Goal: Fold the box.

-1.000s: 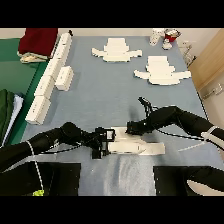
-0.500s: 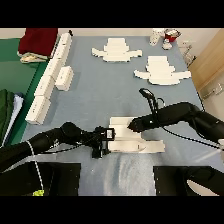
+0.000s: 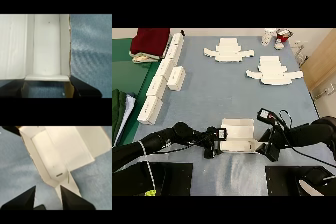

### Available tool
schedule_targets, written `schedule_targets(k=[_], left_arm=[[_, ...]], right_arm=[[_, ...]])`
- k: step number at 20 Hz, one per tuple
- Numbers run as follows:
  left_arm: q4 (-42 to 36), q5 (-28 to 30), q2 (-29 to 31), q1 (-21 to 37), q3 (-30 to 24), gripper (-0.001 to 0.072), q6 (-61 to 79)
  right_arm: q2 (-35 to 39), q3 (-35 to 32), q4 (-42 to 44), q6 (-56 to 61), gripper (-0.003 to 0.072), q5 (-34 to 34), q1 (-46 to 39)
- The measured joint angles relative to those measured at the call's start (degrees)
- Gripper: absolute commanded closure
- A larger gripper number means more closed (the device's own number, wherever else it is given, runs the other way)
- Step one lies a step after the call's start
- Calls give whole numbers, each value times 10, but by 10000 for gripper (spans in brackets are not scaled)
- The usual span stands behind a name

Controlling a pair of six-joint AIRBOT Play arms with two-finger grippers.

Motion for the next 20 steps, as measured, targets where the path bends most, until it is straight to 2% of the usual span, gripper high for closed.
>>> schedule_targets(k=[1,6,7,12,20], left_arm=[[0,0,0,0,0,287,0],[0,0,0,0,0,287,0],[0,0,0,0,0,287,0],[0,0,0,0,0,287,0],[0,0,0,0,0,287,0]], right_arm=[[2,-10,-15,-16,-28,5,0],[-23,-44,-52,-141,-23,84,14],[-34,-47,-54,-162,1,98,21],[-71,-54,-61,-219,523,145,52],[-93,-56,-49,-252,533,183,91]])
